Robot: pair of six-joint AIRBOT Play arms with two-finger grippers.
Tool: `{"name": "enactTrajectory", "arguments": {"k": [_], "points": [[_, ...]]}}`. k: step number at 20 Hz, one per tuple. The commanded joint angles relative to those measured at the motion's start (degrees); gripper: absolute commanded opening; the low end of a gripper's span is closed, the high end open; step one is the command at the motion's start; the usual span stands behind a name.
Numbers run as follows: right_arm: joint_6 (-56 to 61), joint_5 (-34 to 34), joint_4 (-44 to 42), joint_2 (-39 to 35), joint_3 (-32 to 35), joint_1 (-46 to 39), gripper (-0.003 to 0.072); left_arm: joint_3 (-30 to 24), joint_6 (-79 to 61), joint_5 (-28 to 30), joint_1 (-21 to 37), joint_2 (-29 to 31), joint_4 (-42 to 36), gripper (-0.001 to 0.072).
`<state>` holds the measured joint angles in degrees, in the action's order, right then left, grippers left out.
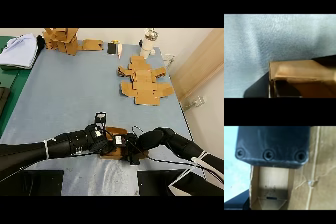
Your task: Fold the box.
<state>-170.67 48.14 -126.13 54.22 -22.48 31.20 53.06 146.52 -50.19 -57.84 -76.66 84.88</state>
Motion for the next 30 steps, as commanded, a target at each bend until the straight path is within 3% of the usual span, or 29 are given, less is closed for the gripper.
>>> {"name": "enactTrajectory", "arguments": {"k": [1,2,13,18,19,21,24,26,30], "points": [[0.0,0.4,-0.1,0.0,-0.1,0.0,0.0534,0.1,-0.5,-2.0,0.0,0.3,-0.1,0.0441],[0.0,0.4,-0.1,0.0,-0.1,0.0,0.0534,0.1,-0.5,-3.0,0.1,0.5,-0.1,0.0515],[0.0,0.4,-0.1,0.0,-0.1,0.0,0.0534,0.1,-1.7,-12.2,0.1,9.1,3.0,0.0516],[0.0,0.4,-0.1,0.0,-0.1,0.0,0.0534,0.1,-2.8,-12.5,0.1,14.3,3.0,0.0513],[0.0,0.4,-0.1,0.0,-0.1,0.0,0.0534,0.1,-4.0,-12.7,0.1,14.9,3.0,0.0408],[0.0,0.4,-0.1,0.0,-0.1,0.0,0.0534,0.1,-9.0,-14.3,0.3,15.6,3.0,0.0012],[0.0,0.4,-0.1,0.0,-0.1,0.0,0.0534,-0.9,-21.4,-17.7,4.2,15.9,-0.8,0.0015],[0.0,0.4,-0.1,0.0,-0.1,0.0,0.0534,-3.4,-36.9,-16.0,11.3,16.4,-9.2,0.0014],[0.0,0.4,-0.1,0.0,-0.1,0.0,0.0534,-10.1,-94.1,-16.0,34.0,16.4,-41.8,0.0015]]}}
